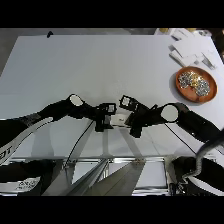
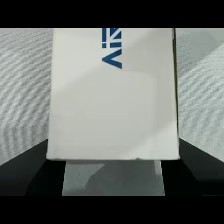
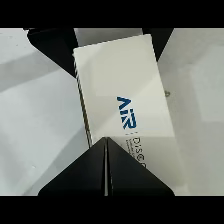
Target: Fold the box and place the chain.
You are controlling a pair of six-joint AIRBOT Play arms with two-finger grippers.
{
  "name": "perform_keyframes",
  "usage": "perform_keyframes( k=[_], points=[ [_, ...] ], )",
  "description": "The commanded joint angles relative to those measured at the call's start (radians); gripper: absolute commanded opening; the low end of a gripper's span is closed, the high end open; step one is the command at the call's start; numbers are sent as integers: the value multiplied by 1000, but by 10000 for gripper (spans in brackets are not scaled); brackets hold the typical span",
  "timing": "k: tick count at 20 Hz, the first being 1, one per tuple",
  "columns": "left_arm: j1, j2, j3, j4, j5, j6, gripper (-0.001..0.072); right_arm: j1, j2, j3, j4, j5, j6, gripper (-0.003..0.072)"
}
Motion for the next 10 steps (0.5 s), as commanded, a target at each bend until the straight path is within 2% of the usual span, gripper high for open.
perform_keyframes(
  k=[1, 10],
  points=[
    [0, 1, 0, -1, 1, 0, 150, 0, -11, -28, -5, -24, -3, 18],
    [0, 1, 0, -1, 1, 0, 150, 0, -14, -43, -10, -23, -3, 18]
  ],
)
